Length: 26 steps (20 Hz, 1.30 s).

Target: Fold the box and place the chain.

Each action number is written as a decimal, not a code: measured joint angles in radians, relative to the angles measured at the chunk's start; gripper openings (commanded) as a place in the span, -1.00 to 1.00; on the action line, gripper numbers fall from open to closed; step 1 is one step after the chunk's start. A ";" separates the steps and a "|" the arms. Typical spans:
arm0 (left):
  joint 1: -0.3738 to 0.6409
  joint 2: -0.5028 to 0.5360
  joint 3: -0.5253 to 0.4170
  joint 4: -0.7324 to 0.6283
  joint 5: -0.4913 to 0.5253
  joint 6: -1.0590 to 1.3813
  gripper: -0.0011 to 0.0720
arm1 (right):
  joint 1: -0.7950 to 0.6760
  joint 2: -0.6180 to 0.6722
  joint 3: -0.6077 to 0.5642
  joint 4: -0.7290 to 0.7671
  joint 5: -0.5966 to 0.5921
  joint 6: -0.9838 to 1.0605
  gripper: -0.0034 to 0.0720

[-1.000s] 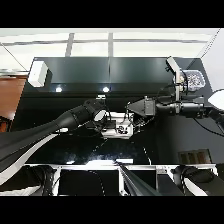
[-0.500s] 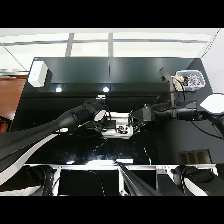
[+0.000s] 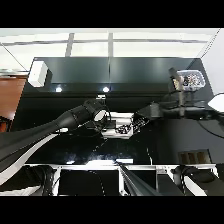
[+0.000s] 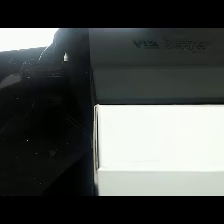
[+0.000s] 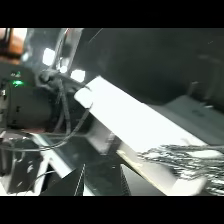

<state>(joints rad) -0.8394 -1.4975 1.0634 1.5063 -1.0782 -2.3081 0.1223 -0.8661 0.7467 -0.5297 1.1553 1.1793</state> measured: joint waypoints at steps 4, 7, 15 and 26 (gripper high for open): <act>0.000 0.000 0.000 0.000 0.000 0.000 -0.89 | -0.132 0.058 -0.041 -0.139 0.063 -0.064 -0.17; 0.000 0.000 0.000 0.000 0.000 0.000 -0.89 | -0.141 0.077 -0.153 -0.206 -0.038 -0.138 0.95; 0.000 0.000 0.000 0.000 0.000 0.000 -0.89 | 0.092 0.021 -0.278 -0.359 -0.286 -0.626 0.94; 0.000 0.000 0.000 0.000 0.000 0.000 -0.89 | 0.166 -0.174 -0.288 -0.214 -0.390 -1.253 0.94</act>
